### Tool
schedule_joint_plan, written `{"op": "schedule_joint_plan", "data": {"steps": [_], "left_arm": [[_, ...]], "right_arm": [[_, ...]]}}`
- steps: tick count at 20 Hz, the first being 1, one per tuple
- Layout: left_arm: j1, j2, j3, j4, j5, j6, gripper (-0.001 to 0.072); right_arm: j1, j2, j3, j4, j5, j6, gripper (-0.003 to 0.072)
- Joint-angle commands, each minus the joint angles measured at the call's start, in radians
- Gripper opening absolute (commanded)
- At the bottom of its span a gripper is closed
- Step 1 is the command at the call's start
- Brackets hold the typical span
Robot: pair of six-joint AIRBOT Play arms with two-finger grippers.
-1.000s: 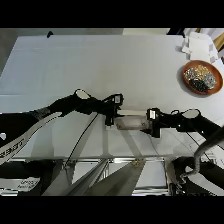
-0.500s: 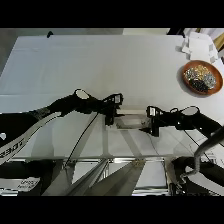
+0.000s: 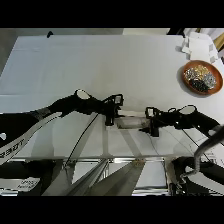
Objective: Fold the box and place the chain.
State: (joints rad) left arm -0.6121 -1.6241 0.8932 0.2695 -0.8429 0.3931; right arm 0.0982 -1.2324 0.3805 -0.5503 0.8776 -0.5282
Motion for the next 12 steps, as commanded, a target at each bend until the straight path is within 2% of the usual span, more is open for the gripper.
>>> {"op": "schedule_joint_plan", "data": {"steps": [1, 3, 8, 10, 11, 12], "left_arm": [[0.0, 0.0, 0.0, 0.0, 0.001, 0.0, 0.0011], [0.0, 0.0, 0.0, 0.0, 0.001, 0.0, 0.0011], [0.0, 0.0, 0.0, 0.0, 0.001, 0.0, 0.0011], [0.0, 0.0, 0.0, 0.0, 0.001, 0.0, 0.0011], [0.0, 0.0, 0.0, 0.0, 0.001, 0.0, 0.0011], [0.0, 0.0, 0.0, 0.0, 0.001, 0.0, 0.0011]], "right_arm": [[-0.01, -0.002, 0.001, -0.049, 0.004, 0.007, 0.0535], [-0.027, 0.009, 0.001, -0.056, 0.005, 0.007, 0.0587], [-0.032, 0.019, 0.001, -0.038, -0.006, 0.003, 0.0565], [-0.032, 0.019, 0.001, -0.038, -0.006, 0.003, 0.0431], [-0.032, 0.019, 0.001, -0.038, -0.006, 0.003, 0.039], [-0.032, 0.019, 0.001, -0.038, -0.006, 0.003, 0.039]]}}
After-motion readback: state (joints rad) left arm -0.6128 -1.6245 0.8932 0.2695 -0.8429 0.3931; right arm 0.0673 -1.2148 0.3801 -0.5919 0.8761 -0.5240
